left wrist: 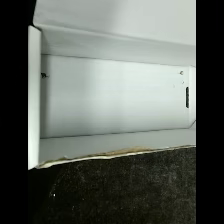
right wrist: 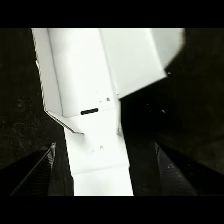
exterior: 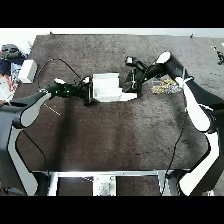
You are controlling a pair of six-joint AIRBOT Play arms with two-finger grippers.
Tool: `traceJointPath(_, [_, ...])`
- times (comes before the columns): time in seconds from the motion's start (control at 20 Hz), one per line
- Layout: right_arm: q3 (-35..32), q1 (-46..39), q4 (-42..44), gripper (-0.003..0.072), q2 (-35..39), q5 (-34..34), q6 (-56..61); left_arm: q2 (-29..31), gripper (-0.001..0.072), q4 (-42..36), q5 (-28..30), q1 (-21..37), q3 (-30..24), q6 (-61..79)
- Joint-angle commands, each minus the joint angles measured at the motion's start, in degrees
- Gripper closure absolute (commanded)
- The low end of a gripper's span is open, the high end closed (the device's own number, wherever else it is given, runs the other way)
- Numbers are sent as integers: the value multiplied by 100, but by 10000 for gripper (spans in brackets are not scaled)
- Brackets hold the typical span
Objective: Fold the box and place the chain.
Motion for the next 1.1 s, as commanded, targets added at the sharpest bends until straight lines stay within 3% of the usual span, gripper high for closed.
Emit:
traceJointPath(0.0, [-2, 122, -297, -19, -334, -61, -363, -2, 363, 0, 0, 2, 4, -2])
traceJointPath(0.55, [-2, 313, -317, -15, -433, -203, -476, -2, 363, 0, 0, 2, 4, -2])
traceJointPath(0.65, [-2, 365, -317, 256, -433, -136, -476, -2, 363, 0, 0, 2, 4, -2])
traceJointPath(0.75, [-4, 393, -317, 275, -433, -96, -474, -4, 363, 0, 0, 2, 4, -2])
traceJointPath(0.85, [-4, 400, -245, 488, -433, -92, -472, -4, 363, 0, -2, 2, 4, -4])
traceJointPath(1.05, [-7, 455, -103, 487, -435, -151, -461, -2, 363, 0, -2, 2, 4, -2])
